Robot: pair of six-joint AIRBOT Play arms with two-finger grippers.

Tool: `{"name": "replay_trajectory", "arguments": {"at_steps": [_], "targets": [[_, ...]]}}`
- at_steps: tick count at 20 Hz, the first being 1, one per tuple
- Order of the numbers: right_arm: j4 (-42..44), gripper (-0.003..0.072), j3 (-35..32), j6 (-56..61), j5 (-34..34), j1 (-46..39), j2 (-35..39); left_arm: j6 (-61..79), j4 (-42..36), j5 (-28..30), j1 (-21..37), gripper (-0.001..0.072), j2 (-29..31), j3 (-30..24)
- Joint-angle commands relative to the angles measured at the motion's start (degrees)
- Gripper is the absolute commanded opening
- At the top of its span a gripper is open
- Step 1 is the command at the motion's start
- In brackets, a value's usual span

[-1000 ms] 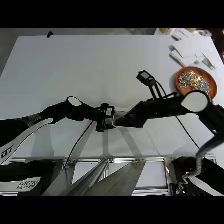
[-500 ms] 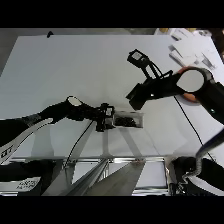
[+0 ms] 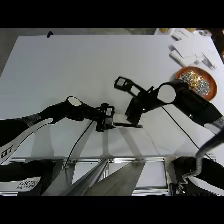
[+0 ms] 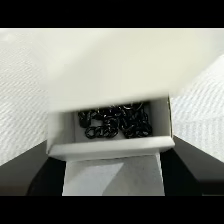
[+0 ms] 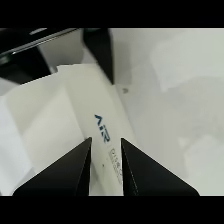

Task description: Fold the box and place the chain.

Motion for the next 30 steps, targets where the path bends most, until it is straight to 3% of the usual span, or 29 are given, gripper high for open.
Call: {"name": "replay_trajectory", "arguments": {"at_steps": [1,4,10,21,30], "targets": [[-0.1,0.0212,-1.7,-4.4,0.3,2.6,1.2,0.0,0.0,0.0,0.0,0.0069,0.0,0.0],[0.2,0.0262,-3.3,-6.3,0.5,2.7,1.9,0.0,0.0,0.0,0.0,0.0069,0.0,0.0],[-0.1,0.0266,-5.2,-9.4,-1.1,6.9,3.1,0.0,0.0,0.0,0.0,0.0069,0.0,0.0],[-4.4,0.0270,-5.6,-8.6,-7.5,6.5,3.5,0.0,0.0,0.0,0.0,0.0069,0.0,0.0],[-3.9,0.0269,-7.1,-9.3,-8.8,8.5,3.5,0.0,0.0,0.0,0.0,0.0069,0.0,0.0]]}}
